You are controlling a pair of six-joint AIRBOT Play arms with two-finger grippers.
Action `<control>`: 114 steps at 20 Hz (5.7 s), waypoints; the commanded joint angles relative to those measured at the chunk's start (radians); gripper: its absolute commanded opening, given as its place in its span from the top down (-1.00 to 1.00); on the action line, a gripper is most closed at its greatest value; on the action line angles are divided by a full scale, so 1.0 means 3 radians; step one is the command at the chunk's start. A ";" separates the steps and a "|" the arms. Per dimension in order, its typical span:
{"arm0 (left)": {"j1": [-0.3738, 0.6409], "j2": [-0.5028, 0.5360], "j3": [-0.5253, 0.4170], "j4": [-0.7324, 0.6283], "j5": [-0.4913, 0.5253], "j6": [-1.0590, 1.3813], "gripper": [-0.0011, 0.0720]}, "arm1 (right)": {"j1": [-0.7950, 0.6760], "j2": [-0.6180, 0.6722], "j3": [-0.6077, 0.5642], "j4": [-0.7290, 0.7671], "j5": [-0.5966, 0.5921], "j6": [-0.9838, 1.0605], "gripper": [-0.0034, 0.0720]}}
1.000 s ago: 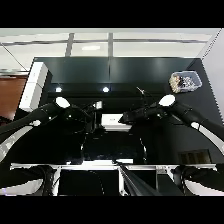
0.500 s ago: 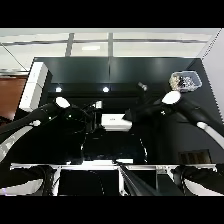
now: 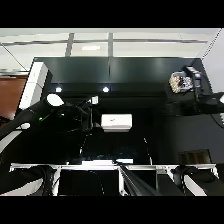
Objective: Fold the box and place the chain.
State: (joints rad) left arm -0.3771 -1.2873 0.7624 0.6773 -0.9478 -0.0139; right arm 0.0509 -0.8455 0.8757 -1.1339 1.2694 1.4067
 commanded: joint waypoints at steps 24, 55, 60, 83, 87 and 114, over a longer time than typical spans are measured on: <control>-0.0913 -0.0894 0.1177 0.0724 -0.0390 -0.1293 -0.99 | -0.0252 0.0123 -0.0268 -0.0051 -0.0220 0.0237 0.87; 0.1306 0.0109 0.1150 0.2285 -0.2124 -0.4008 0.34 | -0.0225 0.0123 -0.0285 -0.0098 -0.0207 0.0089 0.87; 0.2530 0.0221 0.0671 0.2869 -0.2064 -0.4332 0.34 | -0.0225 0.0123 -0.0286 -0.0099 -0.0256 0.0084 0.87; 0.3211 0.0011 0.0595 0.2337 -0.0618 -0.3081 0.15 | -0.0225 0.0122 -0.0286 -0.0100 -0.0632 0.0084 0.87; 0.3115 0.0008 0.0596 0.2338 -0.0449 -0.3100 -0.99 | -0.0225 0.0122 -0.0286 -0.0095 -0.0632 0.0085 0.87; 0.1760 0.1905 -0.0669 0.0680 0.0778 -0.2906 0.90 | -0.0205 0.0122 -0.0880 -0.0771 -0.2743 -0.0090 0.87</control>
State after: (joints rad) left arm 0.1558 -0.7338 0.5858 0.8879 -0.7528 -0.8963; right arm -0.0113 -0.8093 0.6163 -1.3647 0.4686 1.3804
